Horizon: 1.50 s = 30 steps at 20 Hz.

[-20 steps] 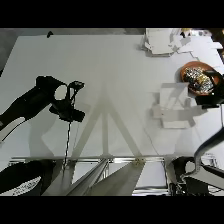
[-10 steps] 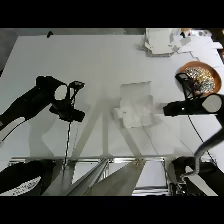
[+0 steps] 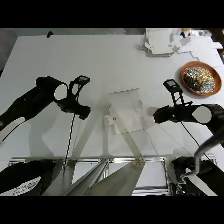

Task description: Fold the box and place the chain.

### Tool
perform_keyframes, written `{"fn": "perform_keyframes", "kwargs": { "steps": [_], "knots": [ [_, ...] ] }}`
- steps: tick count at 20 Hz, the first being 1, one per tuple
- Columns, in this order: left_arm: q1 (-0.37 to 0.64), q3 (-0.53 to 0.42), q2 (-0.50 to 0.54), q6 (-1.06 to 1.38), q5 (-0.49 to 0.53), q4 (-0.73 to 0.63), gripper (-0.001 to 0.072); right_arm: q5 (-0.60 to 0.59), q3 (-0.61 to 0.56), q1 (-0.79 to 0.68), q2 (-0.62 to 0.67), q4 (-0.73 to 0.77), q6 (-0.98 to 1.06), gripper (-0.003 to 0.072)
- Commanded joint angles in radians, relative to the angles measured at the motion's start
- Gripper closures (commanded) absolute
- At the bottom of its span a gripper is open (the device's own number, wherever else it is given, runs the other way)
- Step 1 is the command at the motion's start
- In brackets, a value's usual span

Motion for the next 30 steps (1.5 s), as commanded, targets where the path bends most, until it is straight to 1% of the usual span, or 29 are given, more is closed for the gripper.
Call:
{"fn": "perform_keyframes", "kwargs": {
  "steps": [1, 4, 6, 7, 9, 10, 12, 14, 16, 18, 21, 23, 25, 27, 30],
  "knots": [
    [0.001, 0.0, -0.021, 0.277, 0.248, -0.22, 0.0077, -0.008, -0.002, 0.006, 0.002, 0.019, 0.0, 0.067],
    [0.0, 0.0, -0.076, 0.478, 0.311, -0.381, 0.0076, -0.007, -0.002, 0.006, 0.002, 0.027, 0.0, 0.067],
    [0.001, 0.0, -0.104, 0.498, 0.336, -0.417, 0.0073, -0.007, -0.002, 0.006, 0.002, 0.027, 0.0, 0.067],
    [0.001, 0.0, -0.11, 0.514, 0.339, -0.421, 0.0011, -0.007, -0.002, 0.006, 0.002, 0.027, 0.0, 0.067],
    [0.002, 0.0, -0.112, 0.622, 0.34, -0.481, 0.0011, -0.007, -0.002, 0.006, 0.002, 0.027, 0.0, 0.067],
    [0.005, 0.0, -0.113, 0.694, 0.345, -0.541, 0.0011, -0.007, -0.002, 0.006, 0.002, 0.027, 0.0, 0.067],
    [0.033, 0.0, -0.126, 0.855, 0.323, -0.732, 0.0011, -0.007, -0.002, 0.006, 0.002, 0.026, 0.0, 0.067],
    [0.072, 0.0, -0.163, 0.984, 0.274, -0.894, 0.0011, -0.007, -0.002, 0.006, 0.002, 0.026, 0.0, 0.067],
    [0.099, 0.0, -0.208, 1.083, 0.219, -1.006, 0.001, -0.007, -0.002, 0.006, 0.002, 0.026, 0.0, 0.0669],
    [0.124, 0.0, -0.225, 1.134, 0.218, -1.071, 0.001, -0.005, -0.002, 0.006, 0.002, 0.027, 0.0, 0.0669],
    [0.197, 0.008, -0.212, 1.148, 0.163, -1.065, 0.0011, -0.002, -0.002, 0.006, 0.002, 0.026, 0.0, 0.0669],
    [0.263, 0.011, -0.205, 1.143, 0.091, -1.055, 0.0012, -0.002, -0.002, 0.006, 0.002, 0.026, 0.0, 0.0669],
    [0.299, 0.011, -0.205, 1.143, 0.026, -1.042, 0.0014, -0.002, -0.002, 0.006, 0.002, 0.027, 0.0, 0.0669],
    [0.274, 0.01, -0.211, 1.141, 0.023, -0.979, 0.0014, -0.003, -0.002, 0.006, 0.002, 0.027, 0.0, 0.0669],
    [0.205, 0.011, -0.245, 1.181, 0.075, -0.982, 0.0014, -0.002, -0.002, 0.006, 0.002, 0.028, 0.0, 0.0669]
  ]
}}
